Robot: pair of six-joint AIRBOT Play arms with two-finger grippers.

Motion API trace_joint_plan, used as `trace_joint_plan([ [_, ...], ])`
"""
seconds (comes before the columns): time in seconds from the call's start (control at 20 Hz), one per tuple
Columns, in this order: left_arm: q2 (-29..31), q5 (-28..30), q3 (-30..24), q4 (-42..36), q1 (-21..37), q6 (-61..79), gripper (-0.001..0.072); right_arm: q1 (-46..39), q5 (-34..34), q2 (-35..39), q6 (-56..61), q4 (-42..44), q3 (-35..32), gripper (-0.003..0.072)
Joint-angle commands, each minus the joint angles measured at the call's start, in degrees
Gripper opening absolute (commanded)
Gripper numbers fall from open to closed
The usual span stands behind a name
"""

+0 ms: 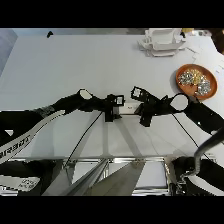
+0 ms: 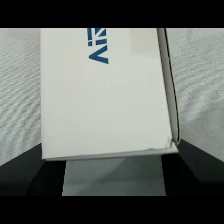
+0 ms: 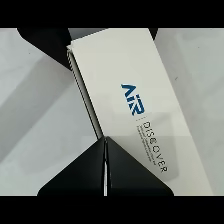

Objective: Fold the box and place the chain.

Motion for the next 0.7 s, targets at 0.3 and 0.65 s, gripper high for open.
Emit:
trace_joint_plan([
  [0.3, 0.0, 0.0, 0.0, 0.0, 0.1, 0.0, 0.0083, 0.1, -2.0, -0.1, -0.2, -0.7, -2.3, 0.0017],
  [0.65, 0.0, 0.0, 0.0, 0.0, 0.1, 0.0, 0.0083, 0.1, -2.2, -0.1, 0.0, -1.9, -2.4, 0.0018],
])
